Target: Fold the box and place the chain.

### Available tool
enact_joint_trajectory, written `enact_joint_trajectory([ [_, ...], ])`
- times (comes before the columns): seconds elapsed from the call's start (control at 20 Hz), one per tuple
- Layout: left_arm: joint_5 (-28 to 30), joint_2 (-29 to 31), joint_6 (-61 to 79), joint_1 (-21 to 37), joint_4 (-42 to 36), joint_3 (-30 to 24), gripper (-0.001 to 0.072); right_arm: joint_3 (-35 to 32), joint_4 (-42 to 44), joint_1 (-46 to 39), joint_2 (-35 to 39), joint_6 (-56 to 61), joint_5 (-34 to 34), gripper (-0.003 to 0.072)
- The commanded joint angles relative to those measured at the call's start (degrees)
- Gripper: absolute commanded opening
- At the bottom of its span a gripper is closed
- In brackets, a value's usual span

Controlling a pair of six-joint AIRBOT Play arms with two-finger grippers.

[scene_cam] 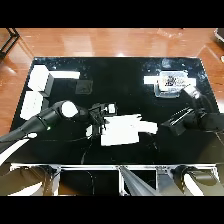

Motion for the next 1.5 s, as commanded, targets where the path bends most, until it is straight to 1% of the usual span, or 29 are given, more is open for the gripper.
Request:
enact_joint_trajectory([
  [0.0,7.8,-0.3,2.5,-0.3,3.8,-2.8,0.0021,-3.6,3.9,4.1,0.0,-7.1,1.9,0.0700],
  [0.15,7.3,-0.6,2.4,-0.3,3.1,-2.8,0.0021,-6.8,4.9,6.2,-0.1,-8.7,6.0,0.0700],
  [0.25,7.0,-1.2,2.8,-0.3,4.4,-2.8,0.0021,-9.0,5.5,8.1,-0.1,-14.2,6.0,0.0700],
  [0.35,6.0,-2.0,2.8,-0.3,4.8,-2.8,0.0021,-10.8,5.6,9.6,-0.1,-15.6,7.1,0.0700],
  [0.65,0.3,-2.6,2.4,1.2,4.8,-2.8,0.0021,-11.1,6.3,10.0,-0.1,-15.6,10.0,0.0700],
  [0.9,0.6,-3.0,2.5,2.6,4.7,-2.8,0.0021,-11.1,7.0,10.0,-0.1,-15.6,10.0,0.0700],
  [1.0,-0.3,-2.3,3.6,2.6,4.7,-2.8,0.0021,-11.1,7.1,10.0,-0.1,-15.6,9.9,0.0700],
  [1.1,-0.7,-2.2,5.4,3.1,2.3,-2.8,0.0021,-11.1,7.6,10.5,-0.1,-16.3,9.0,0.0700],
  [1.2,-0.8,-2.9,10.6,4.1,-3.3,-2.9,0.0021,-11.1,7.6,12.8,-0.2,-18.3,8.3,0.0700],
  [1.3,-0.9,-3.3,13.8,5.3,-8.7,-2.9,0.0021,-11.2,7.3,15.6,-0.7,-19.0,9.5,0.0700],
  [1.45,-1.3,-3.3,14.7,6.1,-8.6,-2.8,0.0020,-11.8,7.5,19.5,-2.1,-21.7,13.5,0.0700],
])
